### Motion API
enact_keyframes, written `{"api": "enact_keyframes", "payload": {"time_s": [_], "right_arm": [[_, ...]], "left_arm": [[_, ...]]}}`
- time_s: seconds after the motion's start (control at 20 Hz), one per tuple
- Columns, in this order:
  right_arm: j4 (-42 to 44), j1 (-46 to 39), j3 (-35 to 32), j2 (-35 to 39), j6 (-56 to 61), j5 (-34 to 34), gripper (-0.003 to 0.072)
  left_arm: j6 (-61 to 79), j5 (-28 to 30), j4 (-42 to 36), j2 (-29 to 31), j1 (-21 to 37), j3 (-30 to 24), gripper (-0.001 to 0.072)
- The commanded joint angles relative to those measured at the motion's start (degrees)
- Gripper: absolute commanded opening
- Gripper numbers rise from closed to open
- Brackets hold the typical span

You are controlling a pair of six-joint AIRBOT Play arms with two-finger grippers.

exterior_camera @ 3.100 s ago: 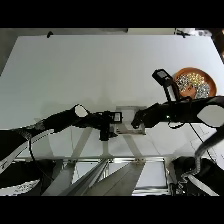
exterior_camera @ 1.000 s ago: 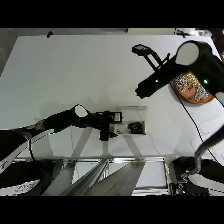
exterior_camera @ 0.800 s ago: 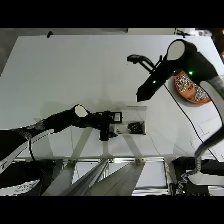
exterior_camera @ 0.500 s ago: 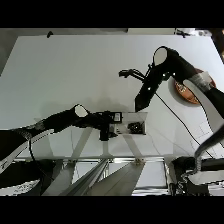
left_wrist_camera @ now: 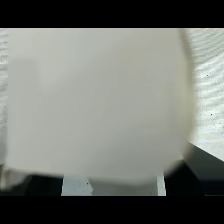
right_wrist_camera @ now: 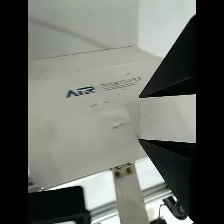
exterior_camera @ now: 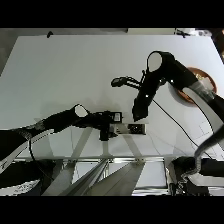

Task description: Fold the box and place the chain.

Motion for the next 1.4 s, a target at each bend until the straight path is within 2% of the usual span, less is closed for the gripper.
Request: {"api": "enact_keyframes", "payload": {"time_s": [0.0, 0.1, 0.15, 0.25, 0.35, 0.5, 0.85, 1.05, 1.15, 1.25, 1.35], "right_arm": [[-5.62, 0.55, -6.67, 5.35, -0.15, -7.72, 0.0297], [-5.68, 0.9, -9.9, 7.1, -0.5, -11.72, 0.0313], [-5.7, 1.4, -10.88, 7.67, -0.5, -12.79, 0.0361], [-5.73, 2.64, -11.87, 8.31, -0.5, -14.23, 0.0364], [-5.68, 3.8, -12.04, 8.57, -0.48, -15.54, 0.0435], [-5.6, 4.55, -14.14, 10.08, -0.35, -18.45, 0.0439], [-5.4, 4.55, -26.82, 20.04, -0.11, -31.47, 0.0439], [-2.82, 6.12, -28.24, 21.29, -0.22, -34.45, 0.0441], [-2.91, 8.39, -28.85, 21.27, -0.22, -37.9, 0.0486], [-2.91, 9.77, -28.96, 21.27, -0.2, -40.22, 0.0486], [-2.95, 9.88, -28.96, 21.27, -0.17, -39.54, 0.0486]], "left_arm": [[0.0, 0.0, 0.02, 0.0, -0.04, -0.02, 0.015], [0.0, -0.02, 0.02, 0.0, -0.04, -0.02, 0.015], [0.0, -0.02, 0.02, 0.0, -0.04, -0.02, 0.015], [0.0, -0.02, 0.02, 0.0, -0.04, -0.02, 0.015], [0.0, 0.0, 0.02, 0.0, -0.04, -0.02, 0.015], [0.0, -0.02, 0.02, 0.0, -0.04, -0.02, 0.015], [0.0, -0.04, 0.02, 0.0, -0.04, -0.02, 0.015], [0.0, -0.02, 0.02, 0.0, -0.04, -0.02, 0.015], [0.0, -0.02, 0.02, 0.0, -0.04, -0.02, 0.015], [0.0, -0.02, 0.02, 0.0, -0.04, -0.02, 0.015], [0.0, -0.04, 0.02, 0.0, -0.04, -0.02, 0.015]]}}
